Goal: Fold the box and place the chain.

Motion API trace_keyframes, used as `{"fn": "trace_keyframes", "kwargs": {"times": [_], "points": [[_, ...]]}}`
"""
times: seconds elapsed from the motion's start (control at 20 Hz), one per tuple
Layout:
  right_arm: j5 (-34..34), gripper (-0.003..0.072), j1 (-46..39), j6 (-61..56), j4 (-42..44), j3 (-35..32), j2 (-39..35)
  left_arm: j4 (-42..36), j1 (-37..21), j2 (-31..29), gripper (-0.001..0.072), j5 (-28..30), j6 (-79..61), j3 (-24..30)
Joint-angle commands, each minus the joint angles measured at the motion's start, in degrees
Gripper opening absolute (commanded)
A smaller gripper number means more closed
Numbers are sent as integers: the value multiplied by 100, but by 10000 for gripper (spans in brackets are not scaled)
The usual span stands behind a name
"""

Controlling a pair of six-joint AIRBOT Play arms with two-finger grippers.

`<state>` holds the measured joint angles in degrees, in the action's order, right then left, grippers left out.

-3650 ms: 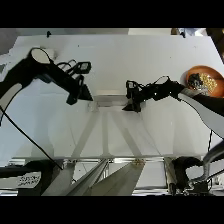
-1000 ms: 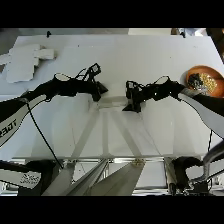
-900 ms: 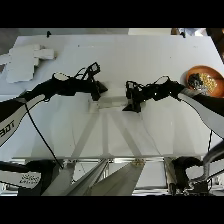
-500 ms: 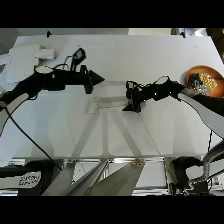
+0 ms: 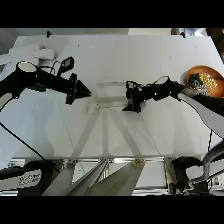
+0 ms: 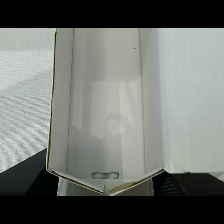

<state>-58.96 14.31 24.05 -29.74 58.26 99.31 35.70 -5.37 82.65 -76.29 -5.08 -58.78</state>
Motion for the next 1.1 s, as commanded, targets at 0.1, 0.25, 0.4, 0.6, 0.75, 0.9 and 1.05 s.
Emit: {"fn": "trace_keyframes", "kwargs": {"times": [0.1,0.25,0.4,0.6,0.75,0.9,1.05], "points": [[-2,495,-2,-2,2,7,-2,898,245,-260,463,319,514,7],[-2,495,-2,-2,2,7,-2,1202,682,-723,638,1123,575,7],[-2,495,-2,-2,2,7,-2,2236,1296,-1064,636,1847,1749,4],[-2,495,-2,-2,2,7,-2,3950,2070,-927,636,2039,2900,4],[-2,495,-2,-2,2,7,-2,4000,2264,-546,636,2061,2999,4],[-2,495,-2,-2,2,7,-2,3987,2291,-186,637,2155,2997,4],[-2,495,-2,-2,2,7,-2,3995,2291,-76,639,2437,2994,4]]}}
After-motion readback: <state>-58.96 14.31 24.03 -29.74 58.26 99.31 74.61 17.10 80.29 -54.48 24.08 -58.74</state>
